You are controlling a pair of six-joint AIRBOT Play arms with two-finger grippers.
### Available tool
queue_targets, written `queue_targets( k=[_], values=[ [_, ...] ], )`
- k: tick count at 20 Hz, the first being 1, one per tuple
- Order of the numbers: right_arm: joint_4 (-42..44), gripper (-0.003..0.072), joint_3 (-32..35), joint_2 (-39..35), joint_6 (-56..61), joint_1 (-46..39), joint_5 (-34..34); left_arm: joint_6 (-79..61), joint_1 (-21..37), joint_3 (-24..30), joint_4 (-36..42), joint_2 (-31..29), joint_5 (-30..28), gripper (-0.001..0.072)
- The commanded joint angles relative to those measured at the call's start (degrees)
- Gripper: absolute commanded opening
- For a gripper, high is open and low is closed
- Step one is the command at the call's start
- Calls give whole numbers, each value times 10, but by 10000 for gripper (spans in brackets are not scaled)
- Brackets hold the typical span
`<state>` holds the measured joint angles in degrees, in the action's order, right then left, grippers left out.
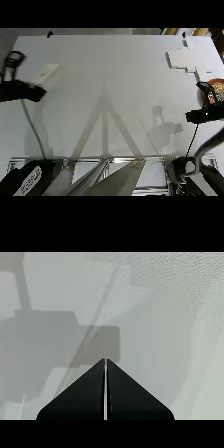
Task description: Fold the box and place the chain.
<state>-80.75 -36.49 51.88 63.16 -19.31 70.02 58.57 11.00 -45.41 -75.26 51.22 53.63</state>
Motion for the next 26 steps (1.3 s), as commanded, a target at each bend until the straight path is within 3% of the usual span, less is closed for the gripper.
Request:
queue_targets(
  k=[1, 6, 7, 8, 16, 17, 18, 19, 22, 26],
  values=[
    [0, 23, 0, 0, 0, 0, 0, 109, 104, 0, -86, -4, 0, 31],
    [0, 23, 0, 0, 0, 0, 0, 197, 208, 1, -107, 21, 4, 46],
    [0, 23, 0, 0, 0, 0, 0, 200, 218, 1, -107, 31, 11, 120],
    [0, 23, 0, 0, 0, 0, 0, 204, 225, 1, -107, 42, 21, 153],
    [0, 23, 0, 0, 0, 0, 0, 281, 234, 2, -123, 141, 106, 167],
    [0, 23, 0, 0, 0, 0, -1, 281, 233, 2, -125, 143, 111, 299],
    [0, 23, 0, 0, 0, 0, -2, 281, 233, 2, -124, 144, 115, 505],
    [0, 23, 0, 0, 0, 0, -2, 281, 233, 2, -124, 144, 118, 650],
    [0, 23, 0, 0, 0, 0, -2, 281, 233, 2, -118, 143, 124, 698],
    [0, 23, 0, 0, 0, 0, -2, 280, 232, 2, -98, 115, 119, 698]
  ],
)
